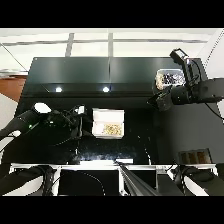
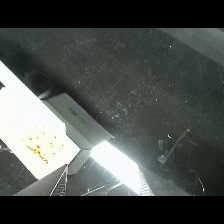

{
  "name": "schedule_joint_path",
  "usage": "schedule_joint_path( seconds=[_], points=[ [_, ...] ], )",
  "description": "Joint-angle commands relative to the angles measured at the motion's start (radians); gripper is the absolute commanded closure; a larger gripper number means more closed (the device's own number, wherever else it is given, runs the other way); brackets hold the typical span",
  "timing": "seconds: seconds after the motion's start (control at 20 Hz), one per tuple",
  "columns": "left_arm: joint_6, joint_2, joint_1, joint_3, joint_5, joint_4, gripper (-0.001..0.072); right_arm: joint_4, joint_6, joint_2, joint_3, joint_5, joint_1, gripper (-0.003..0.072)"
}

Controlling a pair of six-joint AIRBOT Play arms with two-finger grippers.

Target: Fold the box and place the chain.

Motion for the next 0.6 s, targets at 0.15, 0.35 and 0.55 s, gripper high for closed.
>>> schedule_joint_path(
  seconds=[0.15,0.35,0.55],
  points=[
    [0.011,-0.001,-0.001,0.003,0.003,0.012,0.0007,0.0,0.0,-0.001,0.0,0.0,0.0,0.0172],
    [0.01,-0.001,-0.001,0.003,0.027,0.005,0.0007,0.0,0.0,-0.001,0.0,0.0,0.0,0.0172],
    [0.011,-0.001,-0.001,0.003,0.026,0.004,0.0007,0.0,0.0,-0.001,0.0,0.0,0.0,0.0172]
  ],
)
